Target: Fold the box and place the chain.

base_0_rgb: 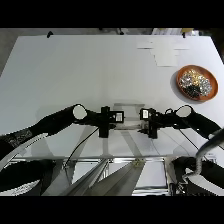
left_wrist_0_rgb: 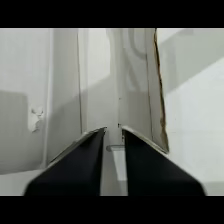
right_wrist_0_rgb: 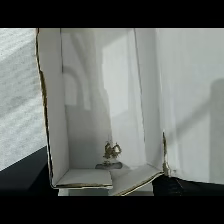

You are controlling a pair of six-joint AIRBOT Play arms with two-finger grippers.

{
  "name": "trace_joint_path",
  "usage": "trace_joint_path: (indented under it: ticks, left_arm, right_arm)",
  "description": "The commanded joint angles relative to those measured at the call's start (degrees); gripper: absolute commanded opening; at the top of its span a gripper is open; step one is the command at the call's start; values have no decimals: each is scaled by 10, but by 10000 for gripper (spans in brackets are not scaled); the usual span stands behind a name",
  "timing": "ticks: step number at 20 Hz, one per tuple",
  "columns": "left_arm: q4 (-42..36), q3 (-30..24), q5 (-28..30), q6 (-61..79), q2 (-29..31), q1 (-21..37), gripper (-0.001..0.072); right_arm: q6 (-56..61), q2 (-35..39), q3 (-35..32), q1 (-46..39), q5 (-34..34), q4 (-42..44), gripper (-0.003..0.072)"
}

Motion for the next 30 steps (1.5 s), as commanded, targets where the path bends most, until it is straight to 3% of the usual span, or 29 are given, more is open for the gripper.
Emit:
trace_joint_path:
  ticks: [1,2,9,10,13,14,19,22,25,30]
  left_arm:
    - [-8,0,6,-1,-3,-2,308]
    - [-8,0,8,-2,-3,-2,350]
    - [-9,0,4,-30,1,-7,340]
    - [-4,0,4,-52,5,-4,313]
    - [4,0,-14,-127,27,17,114]
    - [14,0,-27,-157,41,28,0]
    - [84,0,-67,-394,136,98,3]
    - [181,0,-122,-629,180,146,2]
    - [276,-4,-170,-834,164,181,3]
    - [202,-7,-185,-857,70,163,3]
  right_arm:
    - [0,0,0,0,0,0,467]
    - [0,0,0,0,0,0,467]
    - [0,0,0,0,0,0,467]
    - [0,0,0,0,0,0,467]
    - [0,0,0,0,0,0,467]
    - [0,0,0,0,0,0,467]
    - [0,0,0,0,0,0,467]
    - [0,0,0,0,0,0,467]
    - [0,0,0,0,0,0,467]
    - [0,0,0,0,0,0,467]
